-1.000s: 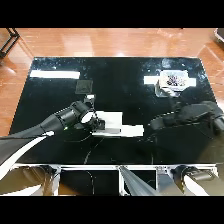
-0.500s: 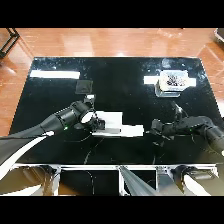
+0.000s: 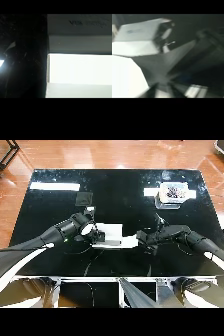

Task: Fold the box and place the chain.

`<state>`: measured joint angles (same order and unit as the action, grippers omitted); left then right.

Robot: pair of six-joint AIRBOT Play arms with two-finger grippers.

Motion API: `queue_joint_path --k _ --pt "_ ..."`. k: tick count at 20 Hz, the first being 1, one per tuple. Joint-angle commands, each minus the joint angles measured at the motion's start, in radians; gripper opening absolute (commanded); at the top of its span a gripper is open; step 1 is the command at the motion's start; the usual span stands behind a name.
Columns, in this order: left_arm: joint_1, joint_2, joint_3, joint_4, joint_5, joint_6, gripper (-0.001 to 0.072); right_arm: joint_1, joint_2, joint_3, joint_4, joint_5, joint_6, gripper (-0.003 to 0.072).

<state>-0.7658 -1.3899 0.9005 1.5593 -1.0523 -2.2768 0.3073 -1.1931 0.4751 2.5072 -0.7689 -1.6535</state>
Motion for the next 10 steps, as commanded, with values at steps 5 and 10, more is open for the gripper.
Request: queue_joint_path --k 5,10 --pt "-0.001 0.0 -0.001 0.0 -0.004 0.004 0.0025 0.044 -0.031 0.129 -0.02 -0.164 -0.061 0.0601" --pt "-0.001 0.0 -0.001 0.0 -0.004 0.004 0.0025 0.044 -0.031 0.189 -0.014 -0.234 -0.071 0.0601"
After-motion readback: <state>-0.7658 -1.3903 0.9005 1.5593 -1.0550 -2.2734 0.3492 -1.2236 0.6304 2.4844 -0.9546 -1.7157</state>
